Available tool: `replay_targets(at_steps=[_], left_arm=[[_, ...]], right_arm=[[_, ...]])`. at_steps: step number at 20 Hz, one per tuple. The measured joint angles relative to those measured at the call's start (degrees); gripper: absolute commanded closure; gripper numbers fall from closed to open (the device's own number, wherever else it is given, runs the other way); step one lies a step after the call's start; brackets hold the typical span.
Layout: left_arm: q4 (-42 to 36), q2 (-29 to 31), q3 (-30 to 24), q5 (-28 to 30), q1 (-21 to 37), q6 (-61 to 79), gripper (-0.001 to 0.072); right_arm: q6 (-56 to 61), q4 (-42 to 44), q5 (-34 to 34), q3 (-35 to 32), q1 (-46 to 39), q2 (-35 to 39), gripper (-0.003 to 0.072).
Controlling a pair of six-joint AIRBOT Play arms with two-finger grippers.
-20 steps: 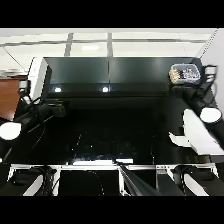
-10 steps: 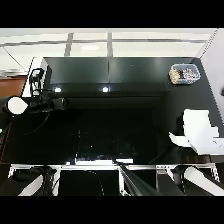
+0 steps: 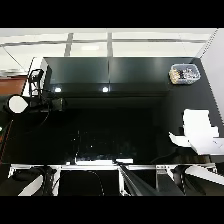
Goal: Fold the box and place the chain.
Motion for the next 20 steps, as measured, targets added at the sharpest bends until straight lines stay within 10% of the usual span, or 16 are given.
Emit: replay_targets(at_steps=[9,11,15,18,20], left_arm=[[0.31,-0.02,-0.11,-0.72,0.00,-0.22,0.0010],[0.33,-0.02,-0.13,-0.92,0.00,-0.22,0.0010],[0.31,-0.02,-0.13,-1.09,0.00,-0.22,0.0010],[0.31,-0.02,-0.13,-1.14,0.00,-0.22,0.0010],[0.31,-0.04,-0.11,-1.16,0.00,-0.22,0.0010]], right_arm=[[-8.74,6.97,2.97,0.11,-2.38,-1.86,-0.0026],[-10.29,8.11,4.31,0.11,-2.47,-2.29,0.0203],[-11.63,7.96,8.70,0.11,-2.51,-2.67,0.0251],[-10.43,5.53,12.81,0.11,-2.01,-1.95,0.0658],[-9.66,4.94,14.75,0.11,-0.79,-0.26,0.0671]])
